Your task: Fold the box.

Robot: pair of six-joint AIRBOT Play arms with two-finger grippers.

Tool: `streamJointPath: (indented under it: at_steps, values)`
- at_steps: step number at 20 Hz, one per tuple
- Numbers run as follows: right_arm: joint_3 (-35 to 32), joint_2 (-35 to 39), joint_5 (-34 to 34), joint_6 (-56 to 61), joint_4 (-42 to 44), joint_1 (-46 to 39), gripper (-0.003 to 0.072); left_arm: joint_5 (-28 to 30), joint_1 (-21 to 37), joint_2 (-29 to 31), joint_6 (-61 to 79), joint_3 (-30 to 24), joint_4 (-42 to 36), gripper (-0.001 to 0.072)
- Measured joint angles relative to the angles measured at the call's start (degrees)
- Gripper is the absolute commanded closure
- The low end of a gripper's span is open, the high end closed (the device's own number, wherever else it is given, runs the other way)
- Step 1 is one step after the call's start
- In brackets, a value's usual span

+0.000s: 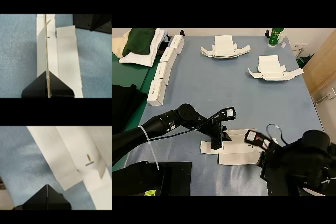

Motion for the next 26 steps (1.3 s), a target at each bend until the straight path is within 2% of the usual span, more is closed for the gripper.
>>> streamJointPath:
  at_steps: [1,2,3,6,9,14,18,23,26]
  values:
    - [-0.02,-0.66,1.53,-0.9,-2.36,3.82,0.0584,0.02,0.0,0.02,0.0,0.0,0.0,0.0695]
    - [-0.07,-1.25,3.13,-1.53,-5.27,7.74,0.0281,0.0,0.0,0.0,0.0,0.0,0.0,0.0695]
    - [-0.11,-1.88,4.42,-1.99,-7.61,10.86,0.0116,0.0,0.0,0.0,0.0,0.0,0.0,0.0695]
    - [-0.15,-5.03,7.87,-2.89,-13.64,16.76,0.0105,0.0,0.0,0.0,0.0,0.0,0.02,0.0695]
    - [-0.15,-9.84,11.15,-3.13,-16.68,18.97,0.0105,0.0,0.0,0.0,0.0,0.0,0.02,0.0696]
    - [0.02,-17.16,15.96,6.01,-25.2,20.02,0.0105,0.0,0.0,0.0,0.0,0.0,0.02,0.0695]
    - [0.61,-16.11,16.46,17.31,-29.68,20.26,0.0105,0.0,0.0,0.0,0.0,0.0,0.02,0.0695]
    - [0.83,-11.61,11.39,32.74,-38.18,20.28,0.0104,0.0,0.0,0.0,0.02,0.0,0.02,0.0695]
    - [0.83,-9.77,9.51,37.88,-41.03,20.31,0.0101,0.0,0.0,0.0,0.0,0.0,0.02,0.0695]
